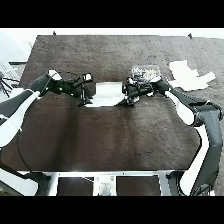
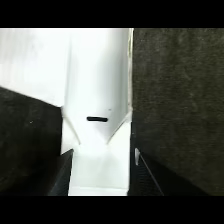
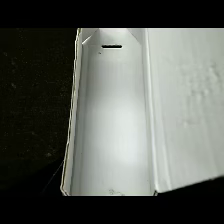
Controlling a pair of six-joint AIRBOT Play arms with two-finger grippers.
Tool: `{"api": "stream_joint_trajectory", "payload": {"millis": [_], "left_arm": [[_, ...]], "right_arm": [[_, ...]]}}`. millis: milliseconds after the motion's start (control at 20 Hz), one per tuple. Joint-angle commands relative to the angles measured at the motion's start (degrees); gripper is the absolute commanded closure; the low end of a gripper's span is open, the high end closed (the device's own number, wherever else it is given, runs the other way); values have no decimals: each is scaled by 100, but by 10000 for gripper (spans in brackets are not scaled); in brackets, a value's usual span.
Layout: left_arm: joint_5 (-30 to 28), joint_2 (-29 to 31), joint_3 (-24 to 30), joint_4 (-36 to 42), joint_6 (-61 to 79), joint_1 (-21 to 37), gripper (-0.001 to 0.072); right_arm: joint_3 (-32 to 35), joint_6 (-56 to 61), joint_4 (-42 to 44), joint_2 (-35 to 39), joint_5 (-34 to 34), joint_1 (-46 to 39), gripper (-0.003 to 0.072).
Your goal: Fold the box and place the chain.
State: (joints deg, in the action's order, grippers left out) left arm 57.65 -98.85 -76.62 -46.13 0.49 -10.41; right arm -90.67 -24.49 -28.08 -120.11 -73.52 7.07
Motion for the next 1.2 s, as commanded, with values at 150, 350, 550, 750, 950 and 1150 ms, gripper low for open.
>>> {"api": "stream_joint_trajectory", "payload": {"millis": [150, 350, 550, 750, 950, 1150], "left_arm": [[-219, -173, -24, -85, 83, -199, 254], [-321, -205, -31, -133, 92, -286, 255], [-369, -205, -31, -140, 149, -289, 343], [-457, -205, -31, -144, 153, -289, 362], [-590, -205, -31, -127, 260, -289, 362], [-621, -205, -31, 0, 398, -334, 363]], "right_arm": [[2, 0, 2, -4, -2, 0, 166], [2, 0, 2, -4, -2, -2, 166], [2, 0, 2, -4, -2, 0, 166], [2, 0, 2, -4, -2, 0, 166], [2, 0, 0, -4, -2, 0, 166], [2, 0, 2, -4, -2, 0, 166]]}}
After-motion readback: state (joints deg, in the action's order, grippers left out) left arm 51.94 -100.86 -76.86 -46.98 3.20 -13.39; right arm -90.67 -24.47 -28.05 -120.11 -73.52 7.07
